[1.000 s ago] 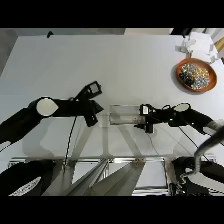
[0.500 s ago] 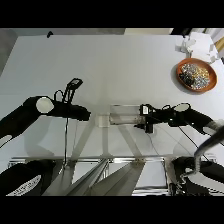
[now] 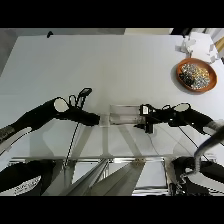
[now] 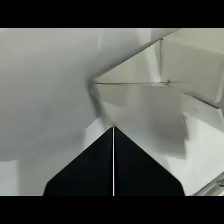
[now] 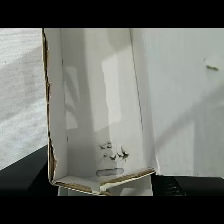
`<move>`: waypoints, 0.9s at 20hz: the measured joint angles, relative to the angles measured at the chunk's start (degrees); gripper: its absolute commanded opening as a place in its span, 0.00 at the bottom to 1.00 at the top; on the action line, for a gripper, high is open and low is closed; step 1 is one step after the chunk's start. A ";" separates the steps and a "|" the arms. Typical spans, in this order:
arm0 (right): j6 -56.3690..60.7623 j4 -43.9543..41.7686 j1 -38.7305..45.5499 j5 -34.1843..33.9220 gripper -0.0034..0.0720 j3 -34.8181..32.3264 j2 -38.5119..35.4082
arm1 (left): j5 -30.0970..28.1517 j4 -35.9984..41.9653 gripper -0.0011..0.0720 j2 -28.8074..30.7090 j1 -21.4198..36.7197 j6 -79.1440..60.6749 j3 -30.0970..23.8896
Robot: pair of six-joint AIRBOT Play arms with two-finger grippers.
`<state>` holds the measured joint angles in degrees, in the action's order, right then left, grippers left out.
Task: Fold the box and place the chain.
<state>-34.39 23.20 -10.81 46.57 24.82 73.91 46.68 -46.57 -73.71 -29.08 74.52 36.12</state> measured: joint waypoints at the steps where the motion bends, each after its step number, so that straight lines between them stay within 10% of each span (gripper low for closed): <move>1: 0.00 0.00 0.00 0.00 0.58 0.00 0.00 | -0.04 0.72 0.02 -0.22 -0.31 -0.42 0.00; 18: 0.00 -0.04 0.00 -0.04 0.58 0.00 0.00 | -0.57 -6.45 0.02 0.55 1.51 5.25 -0.02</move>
<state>-34.39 23.16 -10.81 46.52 24.82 73.91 46.11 -53.01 -73.17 -27.57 79.77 36.10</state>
